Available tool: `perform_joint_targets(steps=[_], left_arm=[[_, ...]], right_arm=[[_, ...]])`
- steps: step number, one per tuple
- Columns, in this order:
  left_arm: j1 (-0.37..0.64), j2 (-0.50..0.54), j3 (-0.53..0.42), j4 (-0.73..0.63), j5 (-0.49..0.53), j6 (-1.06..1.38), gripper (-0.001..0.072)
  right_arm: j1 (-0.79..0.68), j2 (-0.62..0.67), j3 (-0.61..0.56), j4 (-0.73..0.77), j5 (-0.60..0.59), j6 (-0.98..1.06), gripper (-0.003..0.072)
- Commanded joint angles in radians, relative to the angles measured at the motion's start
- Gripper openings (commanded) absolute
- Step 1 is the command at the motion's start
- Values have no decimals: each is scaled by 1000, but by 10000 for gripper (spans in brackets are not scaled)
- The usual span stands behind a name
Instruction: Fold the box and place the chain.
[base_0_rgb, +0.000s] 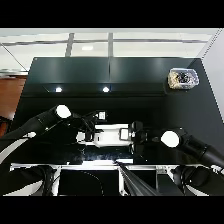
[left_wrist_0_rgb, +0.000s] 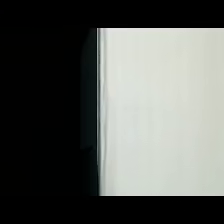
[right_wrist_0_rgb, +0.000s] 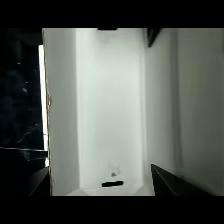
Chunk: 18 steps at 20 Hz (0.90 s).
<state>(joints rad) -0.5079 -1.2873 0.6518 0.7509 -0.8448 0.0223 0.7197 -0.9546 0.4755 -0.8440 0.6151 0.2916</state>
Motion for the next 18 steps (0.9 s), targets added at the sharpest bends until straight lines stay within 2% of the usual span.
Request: perform_joint_targets(steps=[1,11,13,18], left_arm=[[0,0,-1,0,-2,0,30],[0,0,-1,0,-1,0,30],[0,0,-1,0,2,0,30],[-1,0,-1,13,24,1,28]], right_arm=[[-74,10,25,-28,34,30,707],[-90,10,25,-20,36,30,706],[-90,6,24,32,51,20,706],[-90,-68,24,194,111,-190,706]])
